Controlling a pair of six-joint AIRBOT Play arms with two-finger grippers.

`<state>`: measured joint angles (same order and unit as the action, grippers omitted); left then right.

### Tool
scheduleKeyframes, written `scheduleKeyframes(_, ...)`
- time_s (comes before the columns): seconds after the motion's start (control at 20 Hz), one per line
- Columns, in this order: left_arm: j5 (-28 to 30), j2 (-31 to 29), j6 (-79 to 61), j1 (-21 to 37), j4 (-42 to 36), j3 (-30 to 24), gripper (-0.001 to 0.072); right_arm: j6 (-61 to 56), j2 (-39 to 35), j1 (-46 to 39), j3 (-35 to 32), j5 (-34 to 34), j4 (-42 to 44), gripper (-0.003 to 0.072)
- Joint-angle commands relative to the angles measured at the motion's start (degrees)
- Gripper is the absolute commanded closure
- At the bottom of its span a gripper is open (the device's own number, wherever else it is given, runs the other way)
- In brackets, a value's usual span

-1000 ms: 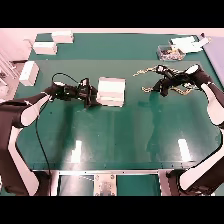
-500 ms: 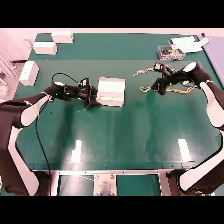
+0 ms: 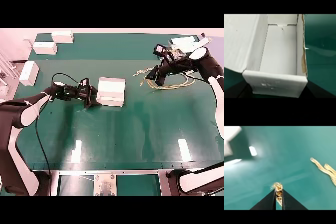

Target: Fold the box and place the chain.

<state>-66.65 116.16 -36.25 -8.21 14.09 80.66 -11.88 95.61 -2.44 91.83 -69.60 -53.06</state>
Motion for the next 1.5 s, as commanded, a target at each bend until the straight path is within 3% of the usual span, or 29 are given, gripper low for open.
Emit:
scheduleKeyframes(0.0, 0.0, 0.0, 0.0, 0.0, 0.0, 0.0, 0.0227, -6.8, -5.8, 4.3, 0.1, -3.5, 0.6, 0.0681)
scheduleKeyframes(0.25, 0.0, 0.0, 0.0, 0.0, 0.0, 0.0, 0.0227, -14.8, -12.4, 13.9, 0.1, -1.8, 0.6, 0.0680)
scheduleKeyframes(0.65, 0.0, 0.0, 0.0, 0.0, 0.0, 0.0, 0.0227, -24.9, -12.2, 23.8, 0.0, 7.1, 0.6, 0.0682)
scheduleKeyframes(1.15, 0.0, 0.0, 0.0, 0.0, 0.0, 0.0, 0.0227, -26.5, 2.7, 23.5, -2.9, 10.3, -0.1, 0.0681)
scheduleKeyframes(1.3, 0.0, 0.0, 0.0, 0.0, 0.0, 0.0, 0.0227, -26.5, 6.3, 23.5, -2.9, 8.0, -0.1, 0.0668)
scheduleKeyframes(1.4, 0.0, 0.0, 0.0, 0.0, 0.0, 0.0, 0.0227, -26.5, 5.3, 22.7, -2.7, 6.8, -0.7, 0.0286)
scheduleKeyframes(1.45, 0.0, 0.0, 0.0, 0.0, 0.0, 0.0, 0.0227, -26.3, 3.8, 22.0, -2.7, 6.8, -0.7, 0.0250)
